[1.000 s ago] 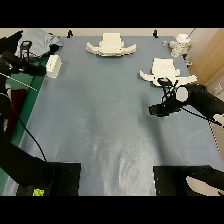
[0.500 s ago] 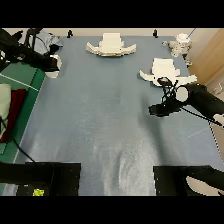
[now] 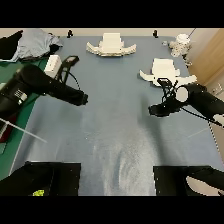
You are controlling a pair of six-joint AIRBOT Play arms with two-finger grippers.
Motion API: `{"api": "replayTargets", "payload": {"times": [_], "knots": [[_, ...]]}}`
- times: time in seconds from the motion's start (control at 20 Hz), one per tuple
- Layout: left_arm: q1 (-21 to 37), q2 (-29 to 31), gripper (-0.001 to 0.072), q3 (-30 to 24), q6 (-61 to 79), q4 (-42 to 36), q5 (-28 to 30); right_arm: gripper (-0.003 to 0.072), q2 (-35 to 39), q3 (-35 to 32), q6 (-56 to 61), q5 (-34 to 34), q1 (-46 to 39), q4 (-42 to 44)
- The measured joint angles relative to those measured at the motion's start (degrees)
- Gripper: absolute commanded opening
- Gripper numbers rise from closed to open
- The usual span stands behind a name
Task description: Fold the box.
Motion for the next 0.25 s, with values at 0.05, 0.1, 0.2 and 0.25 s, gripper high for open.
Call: {"api": "replayTargets", "payload": {"times": [0.05, 0.1, 0.2, 0.25], "knots": [[-1.6, 0.4, 0.0018, -1.7, -1.0, -0.2, 1.7, 0.0017, 0.0, 0.0, 0.0, 0.0, -0.1, -0.1], [-2.8, 0.7, 0.0018, -3.1, -1.8, -0.2, 3.2, 0.0017, 0.0, 0.0, 0.0, 0.0, -0.1, -0.1], [-4.3, 1.1, 0.0018, -4.9, -2.9, -0.3, 5.5, 0.0016, 0.0, 0.0, 0.0, 0.0, 0.0, 0.0], [-4.8, 1.2, 0.0018, -5.4, -3.2, -0.5, 6.0, 0.0017, 0.0, 0.0, 0.0, 0.0, 0.0, -0.1]]}}
